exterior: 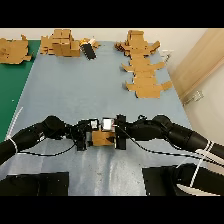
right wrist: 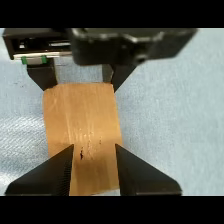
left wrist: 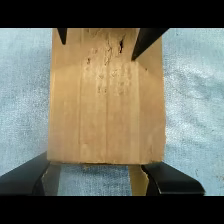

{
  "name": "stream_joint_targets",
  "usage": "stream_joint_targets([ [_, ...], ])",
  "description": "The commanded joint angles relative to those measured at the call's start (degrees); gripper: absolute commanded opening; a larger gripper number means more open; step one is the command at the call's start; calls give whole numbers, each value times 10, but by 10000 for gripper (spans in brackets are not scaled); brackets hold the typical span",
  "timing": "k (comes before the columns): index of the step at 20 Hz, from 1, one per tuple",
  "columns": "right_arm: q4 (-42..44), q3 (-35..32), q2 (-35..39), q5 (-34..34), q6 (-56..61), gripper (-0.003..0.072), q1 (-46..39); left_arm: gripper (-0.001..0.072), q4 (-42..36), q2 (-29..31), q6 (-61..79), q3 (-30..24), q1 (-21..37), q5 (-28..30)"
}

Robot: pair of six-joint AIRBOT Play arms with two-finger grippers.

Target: Fold the box.

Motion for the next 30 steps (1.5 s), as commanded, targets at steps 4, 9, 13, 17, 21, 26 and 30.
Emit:
stream_joint_targets([
  [4,-42,-16,0,54,2,420,27,431,0,0,0,0,0,0],
  [9,-42,-17,7,56,2,420,39,431,0,0,0,0,0,0],
  [13,-42,-20,14,54,2,420,50,430,0,0,0,0,0,0],
  [17,-47,-49,14,99,2,420,54,430,0,0,0,0,0,0],
  [21,-59,-57,14,125,2,419,54,430,0,0,0,0,0,0],
  [26,-70,-57,21,130,2,344,55,431,0,0,0,0,0,0],
  [30,-74,-57,37,133,2,342,59,430,0,0,0,0,0,0],
])
